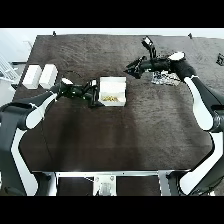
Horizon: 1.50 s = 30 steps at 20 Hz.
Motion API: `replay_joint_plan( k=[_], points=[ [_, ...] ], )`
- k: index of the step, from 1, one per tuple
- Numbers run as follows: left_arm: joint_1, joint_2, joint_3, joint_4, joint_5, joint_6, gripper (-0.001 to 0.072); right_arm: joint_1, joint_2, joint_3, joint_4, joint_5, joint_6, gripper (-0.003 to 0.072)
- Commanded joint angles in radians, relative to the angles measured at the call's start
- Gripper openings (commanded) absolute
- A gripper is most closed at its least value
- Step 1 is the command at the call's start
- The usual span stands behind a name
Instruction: Fold the box and place the chain.
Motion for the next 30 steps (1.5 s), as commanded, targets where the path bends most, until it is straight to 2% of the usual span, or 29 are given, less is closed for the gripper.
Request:
replay_joint_plan(
  k=[1,5,9,15,17,20,26,30],
  points=[
    [0.001,0.001,0.0,0.0,0.001,0.0,0.0579,0.01,-0.046,0.047,0.006,0.006,-0.006,0.0363],
    [0.001,0.001,0.0,0.0,0.0,0.0,0.0579,0.033,-0.066,0.048,-0.011,0.026,0.003,0.0361],
    [0.001,0.001,0.0,0.0,0.001,0.0,0.0579,0.072,-0.068,0.048,-0.179,0.077,0.047,0.0363],
    [0.001,0.001,0.0,0.0,0.001,0.0,0.0579,0.074,-0.017,0.063,-0.167,0.279,0.088,0.036],
    [0.001,0.001,0.0,0.0,0.001,0.0,0.0579,0.076,0.011,0.063,-0.133,0.322,0.088,0.0313],
    [0.001,0.001,0.0,0.0,0.001,0.0,0.0579,0.084,0.026,0.058,-0.111,0.339,0.103,0.0309],
    [0.001,0.001,0.0,0.001,0.001,0.0,0.0579,0.086,0.026,-0.019,-0.107,0.301,0.08,0.0308],
    [0.001,0.001,0.0,0.001,0.001,0.0,0.0579,0.09,0.026,-0.023,-0.079,0.355,0.084,0.03]
  ],
)
